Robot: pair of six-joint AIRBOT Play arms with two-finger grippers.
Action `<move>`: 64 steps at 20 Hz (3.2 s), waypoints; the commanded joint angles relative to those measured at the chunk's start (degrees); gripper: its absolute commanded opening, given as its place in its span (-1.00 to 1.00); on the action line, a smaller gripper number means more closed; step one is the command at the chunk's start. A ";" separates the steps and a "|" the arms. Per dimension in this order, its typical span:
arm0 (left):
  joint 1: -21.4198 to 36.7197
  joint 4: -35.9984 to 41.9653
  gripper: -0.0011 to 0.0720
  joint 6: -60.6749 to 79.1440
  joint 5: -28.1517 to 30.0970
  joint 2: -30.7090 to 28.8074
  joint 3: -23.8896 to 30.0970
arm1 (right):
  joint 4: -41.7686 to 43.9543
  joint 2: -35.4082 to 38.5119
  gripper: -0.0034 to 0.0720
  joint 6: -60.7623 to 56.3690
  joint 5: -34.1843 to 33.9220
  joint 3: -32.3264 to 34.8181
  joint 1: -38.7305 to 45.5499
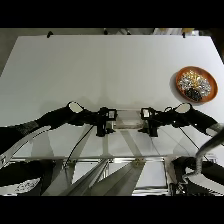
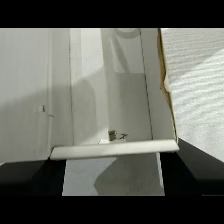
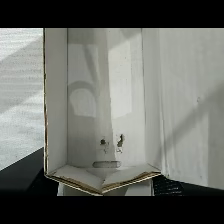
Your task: Fold the box and place the chain.
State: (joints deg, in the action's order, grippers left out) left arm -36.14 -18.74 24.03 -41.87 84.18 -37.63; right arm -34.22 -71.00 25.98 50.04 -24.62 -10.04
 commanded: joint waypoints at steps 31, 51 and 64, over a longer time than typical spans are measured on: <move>-0.02 -0.02 0.10 0.00 -0.15 0.02 -0.02 | -6.69 29.38 -0.16 -22.97 17.53 0.00 9.73; -0.02 -0.02 0.10 0.00 -0.17 0.02 -0.02 | 17.07 13.44 -0.86 -26.34 -10.05 0.28 -2.75; -0.02 -0.02 0.10 0.00 -0.17 0.02 -0.02 | 10.84 10.78 -0.86 -34.14 -8.52 -0.28 -2.71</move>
State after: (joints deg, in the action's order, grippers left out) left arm -36.16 -18.76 24.01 -42.06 84.18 -37.60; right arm -23.53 -61.32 -7.14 39.46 -24.53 -12.73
